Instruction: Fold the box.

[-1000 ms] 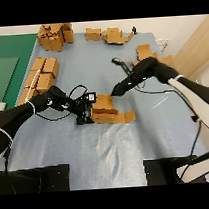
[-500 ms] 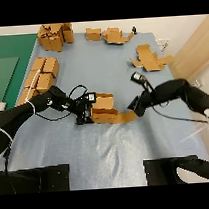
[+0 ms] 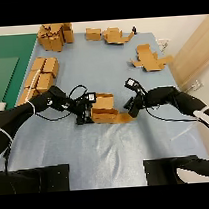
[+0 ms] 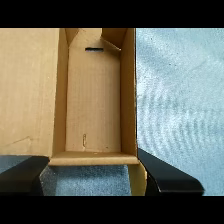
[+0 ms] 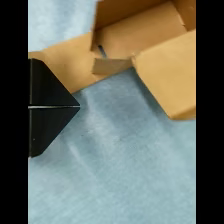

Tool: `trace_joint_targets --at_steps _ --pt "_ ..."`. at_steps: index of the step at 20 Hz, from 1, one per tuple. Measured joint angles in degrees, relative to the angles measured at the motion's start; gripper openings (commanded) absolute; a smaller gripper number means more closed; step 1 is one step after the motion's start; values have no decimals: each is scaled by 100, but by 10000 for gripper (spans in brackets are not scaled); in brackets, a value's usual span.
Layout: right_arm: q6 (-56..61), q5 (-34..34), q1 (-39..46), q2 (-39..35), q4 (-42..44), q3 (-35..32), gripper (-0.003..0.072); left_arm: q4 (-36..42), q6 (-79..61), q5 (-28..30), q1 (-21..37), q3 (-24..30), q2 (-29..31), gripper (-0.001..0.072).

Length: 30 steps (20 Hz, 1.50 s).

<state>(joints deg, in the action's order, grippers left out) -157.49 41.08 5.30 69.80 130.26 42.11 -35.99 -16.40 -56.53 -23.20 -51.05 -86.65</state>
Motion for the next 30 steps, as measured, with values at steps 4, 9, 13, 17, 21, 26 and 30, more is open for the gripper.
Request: trace_joint_targets --at_steps 4,9,13,17,21,26,30 --pt "138 153 -181 286 136 168 3 0 2 0 0 0 0 347" --pt "151 400 -444 411 197 221 3 2 33 2 0 0 0 347" --pt "94 437 -577 437 229 227 3 2 131 2 0 0 0 347" --pt "13 409 -741 442 291 229 3 4 188 2 0 0 0 347" --pt "0 157 -817 446 343 229 3 4 216 2 0 0 0 347" --pt "-4 -125 -837 487 404 229 3 7 229 4 0 0 0 347" --pt "-28 -208 -874 590 525 229 3 4 229 2 0 0 0 347"
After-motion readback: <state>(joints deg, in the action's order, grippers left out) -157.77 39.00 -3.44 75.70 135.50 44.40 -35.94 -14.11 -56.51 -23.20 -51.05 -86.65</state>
